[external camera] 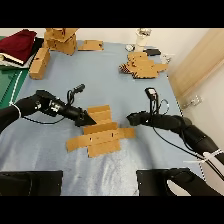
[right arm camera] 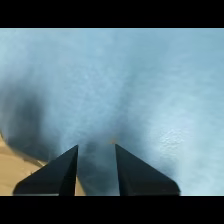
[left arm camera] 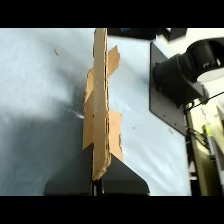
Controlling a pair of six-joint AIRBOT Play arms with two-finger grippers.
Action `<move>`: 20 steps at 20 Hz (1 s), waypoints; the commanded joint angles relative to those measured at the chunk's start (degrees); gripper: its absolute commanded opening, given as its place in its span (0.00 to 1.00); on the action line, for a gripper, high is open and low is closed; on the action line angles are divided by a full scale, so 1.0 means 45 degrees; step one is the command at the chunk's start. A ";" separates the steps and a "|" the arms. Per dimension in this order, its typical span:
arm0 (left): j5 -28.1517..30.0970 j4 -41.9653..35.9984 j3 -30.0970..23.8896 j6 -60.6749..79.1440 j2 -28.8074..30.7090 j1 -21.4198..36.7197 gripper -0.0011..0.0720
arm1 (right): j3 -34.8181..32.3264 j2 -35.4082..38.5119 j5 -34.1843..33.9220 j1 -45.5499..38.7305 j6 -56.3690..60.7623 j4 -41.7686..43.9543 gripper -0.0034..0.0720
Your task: Fold the box.
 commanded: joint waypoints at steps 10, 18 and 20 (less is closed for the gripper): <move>0.1802 0.0170 -0.0729 0.0923 0.0238 -0.1166 0.03 | 0.0777 -0.0015 -0.1345 -0.0709 0.0330 -0.0544 0.51; 0.0714 0.0126 -0.0729 0.1326 -0.0457 -0.0971 0.03 | 0.0777 -0.0019 -0.1375 -0.0709 0.0330 -0.0549 0.51; 0.0296 0.0049 -0.0729 0.1375 -0.0369 -0.1025 0.03 | 0.0777 -0.0015 -0.1379 -0.0709 0.0330 -0.0549 0.51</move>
